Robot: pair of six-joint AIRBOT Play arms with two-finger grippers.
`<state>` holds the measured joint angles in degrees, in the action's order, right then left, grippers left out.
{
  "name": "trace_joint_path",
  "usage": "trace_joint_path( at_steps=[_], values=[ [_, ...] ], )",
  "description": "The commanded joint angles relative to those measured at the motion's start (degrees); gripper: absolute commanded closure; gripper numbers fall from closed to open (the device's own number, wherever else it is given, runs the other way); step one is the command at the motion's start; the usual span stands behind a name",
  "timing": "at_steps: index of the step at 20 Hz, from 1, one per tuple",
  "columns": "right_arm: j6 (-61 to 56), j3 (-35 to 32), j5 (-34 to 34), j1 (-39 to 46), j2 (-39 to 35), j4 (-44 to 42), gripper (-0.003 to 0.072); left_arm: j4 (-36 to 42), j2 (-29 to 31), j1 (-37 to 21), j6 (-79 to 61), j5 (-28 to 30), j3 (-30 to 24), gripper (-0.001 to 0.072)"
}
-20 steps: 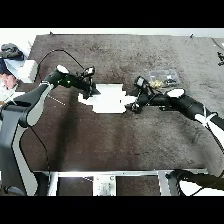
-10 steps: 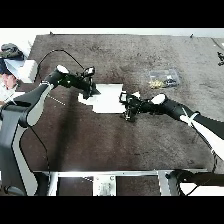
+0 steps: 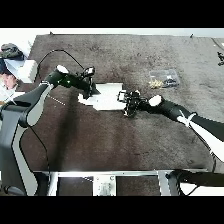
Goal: Fold the box and place the chain.
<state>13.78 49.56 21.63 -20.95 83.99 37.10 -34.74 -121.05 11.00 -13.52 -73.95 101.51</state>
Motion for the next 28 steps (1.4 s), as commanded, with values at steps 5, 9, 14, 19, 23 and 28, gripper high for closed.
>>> trace_joint_path(
  at_steps=[5,9,14,19,23,28],
  values=[
    [-0.9,5.4,3.2,1.1,0.0,-1.2,0.0056,0.0,0.0,0.0,0.0,0.0,0.0,0.0697],
    [-0.9,10.9,10.5,4.6,4.1,-2.2,0.0044,0.0,0.0,0.0,0.0,0.0,0.0,0.0697],
    [-0.2,15.2,17.3,7.2,7.5,-2.2,0.0005,0.0,0.0,0.0,0.0,0.0,0.0,0.0697],
    [0.3,19.3,21.8,8.6,10.4,-1.6,0.0005,0.1,0.0,0.0,0.0,0.0,0.0,0.0697],
    [-0.6,24.4,26.4,9.3,14.4,-1.3,0.0005,0.1,0.0,0.0,0.0,0.0,0.0,0.0697],
    [-1.6,29.0,33.6,10.9,18.8,-1.3,0.0005,0.1,0.0,0.0,0.0,0.0,0.0,0.0697]
  ],
)
